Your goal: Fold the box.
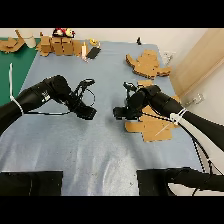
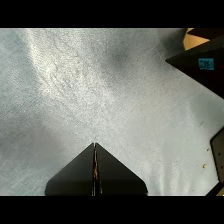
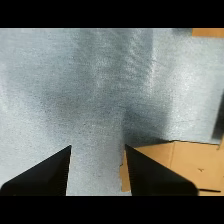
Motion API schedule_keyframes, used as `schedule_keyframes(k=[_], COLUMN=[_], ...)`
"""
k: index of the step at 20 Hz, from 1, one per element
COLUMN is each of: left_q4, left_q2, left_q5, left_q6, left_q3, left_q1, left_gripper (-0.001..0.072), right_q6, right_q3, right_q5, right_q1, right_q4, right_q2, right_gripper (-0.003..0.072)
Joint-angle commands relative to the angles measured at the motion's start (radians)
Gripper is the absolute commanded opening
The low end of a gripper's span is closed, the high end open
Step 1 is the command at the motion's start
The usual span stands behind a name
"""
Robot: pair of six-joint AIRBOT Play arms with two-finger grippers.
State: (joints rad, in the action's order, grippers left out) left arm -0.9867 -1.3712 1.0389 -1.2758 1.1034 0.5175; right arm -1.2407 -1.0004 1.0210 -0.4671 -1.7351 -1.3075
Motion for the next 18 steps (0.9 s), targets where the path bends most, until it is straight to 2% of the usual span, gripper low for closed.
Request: schedule_keyframes(k=[1, 9, 11, 14, 16, 18], left_q4=[-0.001, -0.001, 0.0, 0.0, 0.0, 0.0], left_q2=[-0.002, -0.005, -0.005, -0.005, -0.005, -0.005], left_q5=[-0.002, -0.001, 0.0, -0.002, -0.036, -0.07], left_q6=[0.001, 0.001, 0.001, 0.003, 0.003, 0.003], left_q3=[0.0, 0.0, 0.0, 0.0, 0.0, 0.0], left_q1=[0.0, 0.0, 0.0, 0.0, 0.0, 0.0], left_gripper=[0.0011, 0.0011, 0.0011, 0.0011, 0.001, 0.0011], right_q6=[0.001, 0.01, 0.01, 0.021, 0.008, -0.046], right_q3=[0.001, -0.013, -0.072, -0.197, -0.26, -0.277], right_q5=[-0.002, 0.04, 0.146, 0.357, 0.474, 0.528], right_q1=[0.0, 0.007, 0.047, 0.17, 0.294, 0.439], right_q4=[0.0, -0.007, 0.023, 0.204, 0.335, 0.412], right_q2=[-0.001, -0.004, -0.004, 0.0, 0.0, 0.0], right_gripper=[0.0506, 0.0505, 0.0506, 0.0505, 0.0505, 0.0505])
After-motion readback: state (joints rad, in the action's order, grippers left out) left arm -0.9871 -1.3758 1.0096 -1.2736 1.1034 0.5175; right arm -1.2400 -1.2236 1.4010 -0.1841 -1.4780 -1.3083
